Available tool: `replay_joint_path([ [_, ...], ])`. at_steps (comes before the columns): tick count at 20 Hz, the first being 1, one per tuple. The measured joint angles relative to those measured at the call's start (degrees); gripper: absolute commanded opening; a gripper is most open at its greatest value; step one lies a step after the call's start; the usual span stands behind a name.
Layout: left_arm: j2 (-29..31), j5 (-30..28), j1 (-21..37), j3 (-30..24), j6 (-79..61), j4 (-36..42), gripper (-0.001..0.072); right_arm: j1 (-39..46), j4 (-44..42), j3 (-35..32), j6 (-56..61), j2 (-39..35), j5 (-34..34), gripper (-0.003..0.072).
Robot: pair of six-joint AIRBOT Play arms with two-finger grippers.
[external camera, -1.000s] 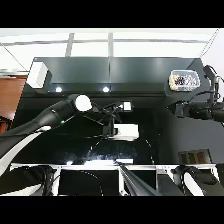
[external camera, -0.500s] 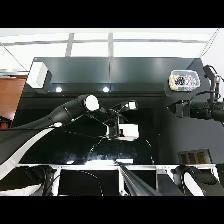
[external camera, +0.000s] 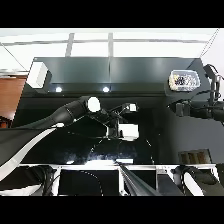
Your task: Fold the box and place the chain.
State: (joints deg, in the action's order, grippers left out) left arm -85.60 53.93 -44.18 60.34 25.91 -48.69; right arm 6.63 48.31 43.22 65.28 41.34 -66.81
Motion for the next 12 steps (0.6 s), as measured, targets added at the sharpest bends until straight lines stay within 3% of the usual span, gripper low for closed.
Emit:
replay_joint_path([
  [10,-2.9,-5.7,-2.3,-0.1,-1.5,-4.0,0.0706,0.0,0.0,0.0,0.0,0.0,1.6,0.0011],
  [11,-3.2,-6.2,-2.5,-0.1,-1.6,-4.3,0.0617,0.0,0.0,0.0,0.0,0.0,1.6,0.0011],
  [12,-3.4,-6.4,-2.7,-0.1,-1.6,-4.4,0.044,0.0,0.0,0.0,0.0,0.0,1.8,0.0011],
])
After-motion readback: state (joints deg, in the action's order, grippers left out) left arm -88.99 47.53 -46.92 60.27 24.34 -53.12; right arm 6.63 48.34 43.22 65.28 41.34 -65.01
